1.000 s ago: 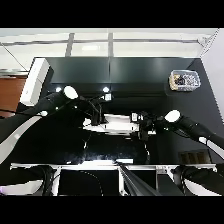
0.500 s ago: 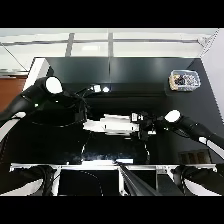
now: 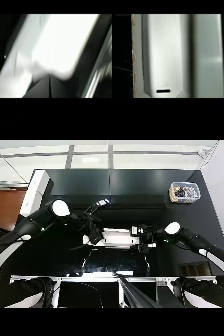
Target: Fold the box and place the chain.
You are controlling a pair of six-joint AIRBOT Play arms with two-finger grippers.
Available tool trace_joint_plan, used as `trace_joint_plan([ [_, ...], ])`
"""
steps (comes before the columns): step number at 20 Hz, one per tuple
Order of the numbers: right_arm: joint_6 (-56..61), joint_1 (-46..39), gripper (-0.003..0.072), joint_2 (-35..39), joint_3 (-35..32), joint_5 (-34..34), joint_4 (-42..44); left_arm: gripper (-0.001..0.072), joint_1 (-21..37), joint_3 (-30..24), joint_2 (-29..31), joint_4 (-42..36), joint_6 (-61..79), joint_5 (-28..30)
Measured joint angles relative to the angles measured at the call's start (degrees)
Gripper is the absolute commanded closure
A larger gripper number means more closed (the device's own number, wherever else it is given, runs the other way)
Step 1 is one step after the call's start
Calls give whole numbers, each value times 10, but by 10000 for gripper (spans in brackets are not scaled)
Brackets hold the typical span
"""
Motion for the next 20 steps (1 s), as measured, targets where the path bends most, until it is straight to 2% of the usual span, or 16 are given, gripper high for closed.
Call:
trace_joint_plan([
  [4,0,0,246,0,0,0,0,683,-3,-28,-13,-118,-3,158],
  [7,0,0,246,0,0,0,0,684,-5,-35,-36,-150,-4,212],
  [10,-1,0,246,0,0,0,0,685,-12,-37,-59,-139,-6,228],
  [14,-1,0,245,0,0,0,0,684,-35,-35,-77,-41,-54,228],
  [16,-1,0,246,0,0,-1,0,684,-38,-26,-74,3,-71,229],
  [20,0,0,245,0,0,-2,1,683,-9,-8,-32,38,-87,233],
])
